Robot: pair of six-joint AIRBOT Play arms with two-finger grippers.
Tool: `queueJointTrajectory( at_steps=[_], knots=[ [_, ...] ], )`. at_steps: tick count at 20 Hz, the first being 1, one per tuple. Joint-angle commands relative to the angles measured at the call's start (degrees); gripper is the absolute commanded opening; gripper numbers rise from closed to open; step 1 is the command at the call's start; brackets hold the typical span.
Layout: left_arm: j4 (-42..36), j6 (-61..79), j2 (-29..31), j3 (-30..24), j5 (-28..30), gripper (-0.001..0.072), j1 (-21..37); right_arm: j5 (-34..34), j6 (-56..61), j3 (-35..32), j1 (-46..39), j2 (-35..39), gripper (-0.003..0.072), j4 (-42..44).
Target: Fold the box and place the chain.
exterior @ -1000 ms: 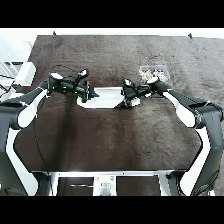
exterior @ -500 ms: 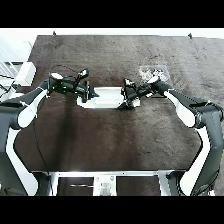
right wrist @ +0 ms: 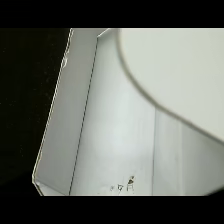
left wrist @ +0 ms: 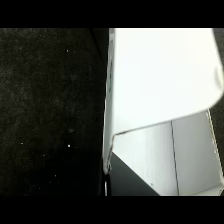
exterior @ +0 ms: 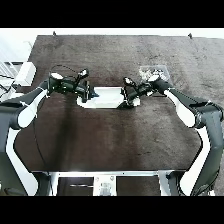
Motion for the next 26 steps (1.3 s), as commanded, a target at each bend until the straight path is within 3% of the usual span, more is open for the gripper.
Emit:
queueJointTrajectory(
  at_steps=[1, 13, 26],
  knots=[
    [0.02, 0.02, -0.04, 0.0, 0.0, 0.002, 0.0, -0.72, 0.37, 0.24, -0.07, 0.0, 0.072, 0.33],
    [0.02, 0.02, -0.04, 0.0, 0.0, 0.0019, 0.0, -1.57, 1.33, 1.29, -0.2, -0.2, 0.072, -2.45],
    [0.02, 0.02, -0.04, 0.0, 0.0, 0.002, 0.0, -2.4, 2.25, 0.52, 0.42, -1.11, 0.072, 0.39]
  ],
)
